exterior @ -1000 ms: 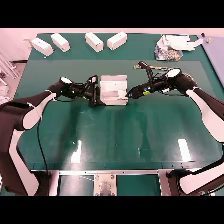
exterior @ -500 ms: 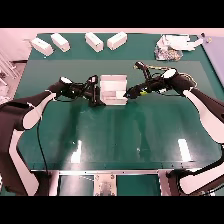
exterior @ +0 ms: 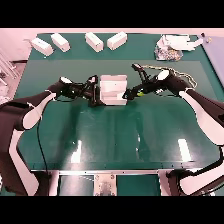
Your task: Fold the box and place the chain.
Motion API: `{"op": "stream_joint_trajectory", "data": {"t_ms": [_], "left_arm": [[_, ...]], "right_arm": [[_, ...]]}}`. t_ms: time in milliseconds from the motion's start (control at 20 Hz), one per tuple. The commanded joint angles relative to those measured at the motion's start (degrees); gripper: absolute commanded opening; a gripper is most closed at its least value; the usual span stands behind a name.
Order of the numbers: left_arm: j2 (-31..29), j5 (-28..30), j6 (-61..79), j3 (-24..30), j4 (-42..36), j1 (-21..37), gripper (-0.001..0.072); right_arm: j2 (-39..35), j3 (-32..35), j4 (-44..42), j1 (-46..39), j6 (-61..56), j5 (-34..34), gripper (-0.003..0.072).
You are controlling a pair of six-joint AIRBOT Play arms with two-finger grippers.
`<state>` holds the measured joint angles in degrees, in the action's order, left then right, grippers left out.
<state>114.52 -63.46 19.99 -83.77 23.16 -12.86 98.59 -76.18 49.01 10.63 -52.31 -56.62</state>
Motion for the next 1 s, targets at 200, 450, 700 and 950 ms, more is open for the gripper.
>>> {"op": "stream_joint_trajectory", "data": {"t_ms": [200, 450, 700, 950], "left_arm": [[0.00, -0.22, -0.02, 0.02, -0.04, -0.02, 0.0368], [0.00, -0.22, -0.02, 0.02, -0.04, 0.00, 0.0369], [0.00, -0.22, -0.02, 0.02, -0.04, 0.00, 0.0368], [0.00, -0.20, -0.02, 0.02, -0.04, -0.02, 0.0368]], "right_arm": [[0.04, -1.42, 8.37, 2.69, -11.06, 2.23, 0.0462], [0.04, -6.14, 21.35, 6.82, -22.58, -0.37, 0.0462], [0.04, -8.46, 30.40, 10.23, -32.94, -4.39, 0.0457], [0.04, -8.50, 34.84, 12.24, -40.11, -4.76, 0.0429]]}}
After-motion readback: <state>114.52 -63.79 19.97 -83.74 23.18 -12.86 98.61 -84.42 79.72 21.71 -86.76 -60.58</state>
